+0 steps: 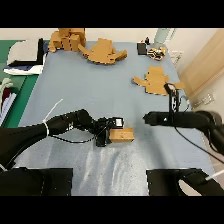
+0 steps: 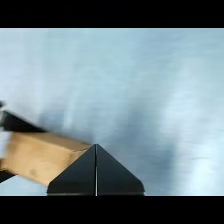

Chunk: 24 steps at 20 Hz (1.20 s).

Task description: Fold the box.

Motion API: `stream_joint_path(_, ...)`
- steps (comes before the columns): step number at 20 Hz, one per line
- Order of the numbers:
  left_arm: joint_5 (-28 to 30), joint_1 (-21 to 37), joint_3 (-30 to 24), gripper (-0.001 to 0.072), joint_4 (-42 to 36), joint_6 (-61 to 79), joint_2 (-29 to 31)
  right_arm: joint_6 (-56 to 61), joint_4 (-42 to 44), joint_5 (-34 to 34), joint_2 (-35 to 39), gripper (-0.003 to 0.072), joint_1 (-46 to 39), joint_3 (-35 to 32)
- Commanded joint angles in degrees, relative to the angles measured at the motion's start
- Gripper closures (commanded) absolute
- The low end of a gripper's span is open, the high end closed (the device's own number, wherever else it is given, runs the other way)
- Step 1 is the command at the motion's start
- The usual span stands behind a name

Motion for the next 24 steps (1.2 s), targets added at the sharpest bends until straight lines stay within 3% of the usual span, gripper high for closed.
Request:
stream_joint_path(1, 0.0, 0.0, 0.0, 0.0394, 0.0, 0.0, 0.0, 12.0, -20.3, -9.2, -8.6, 0.0684, -0.4, 9.7)
stream_joint_path(4, 0.0, 0.0, 0.0, 0.0394, 0.0, 0.0, 0.0, 12.4, -18.7, -11.6, -17.6, 0.0684, 0.0, 12.6)
stream_joint_path(7, 0.4, 0.0, 0.0, 0.0394, -0.4, 0.0, 0.0, 17.2, -17.9, -11.6, -21.6, 0.0684, 0.0, 12.7)
stream_joint_path(18, 0.5, 0.1, 0.0, 0.0394, -0.4, -1.2, 0.2, 18.1, -16.8, -11.9, -22.3, 0.0684, 0.0, 12.7)
stream_joint_path(24, 0.7, 5.0, 1.3, 0.0394, 7.2, -16.8, 6.1, 18.1, -16.8, -11.9, -22.3, 0.0684, 0.0, 12.7)
